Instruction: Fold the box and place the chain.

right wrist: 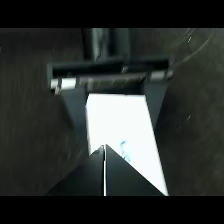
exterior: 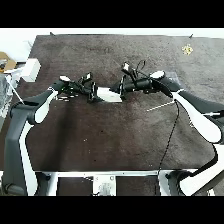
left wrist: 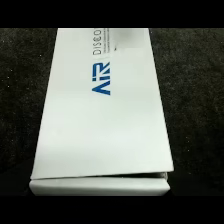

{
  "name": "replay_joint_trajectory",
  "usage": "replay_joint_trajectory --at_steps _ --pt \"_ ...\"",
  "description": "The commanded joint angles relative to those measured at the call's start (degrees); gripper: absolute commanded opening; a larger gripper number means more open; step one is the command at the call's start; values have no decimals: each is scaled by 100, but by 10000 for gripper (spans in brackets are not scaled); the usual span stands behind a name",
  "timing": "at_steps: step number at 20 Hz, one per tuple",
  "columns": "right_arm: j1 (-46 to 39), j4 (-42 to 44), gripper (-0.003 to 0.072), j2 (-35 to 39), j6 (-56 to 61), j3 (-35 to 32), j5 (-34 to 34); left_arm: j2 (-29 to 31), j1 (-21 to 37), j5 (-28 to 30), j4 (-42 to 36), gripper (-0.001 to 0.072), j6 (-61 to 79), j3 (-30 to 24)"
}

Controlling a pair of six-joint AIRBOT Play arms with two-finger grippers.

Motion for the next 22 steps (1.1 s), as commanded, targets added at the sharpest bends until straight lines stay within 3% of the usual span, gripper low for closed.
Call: replay_joint_trajectory --at_steps 1,6,10,12,18,22 --pt "4 341 5 -17 -11 57 -393 -4 7 0 0 401 2 4" --pt "7 -448 4 -317 -7 42 -474 -4 7 2 0 401 2 4" --pt "7 -1213 4 -634 -90 44 304 -4 7 0 0 401 2 4" --pt "2 -1408 5 -710 -96 44 212 -4 7 0 0 401 2 4" --pt "0 -1196 4 -496 -101 192 -142 -4 7 0 0 401 2 4" --pt "-2 -627 3 258 -90 225 -256 -4 7 2 0 401 2 4"
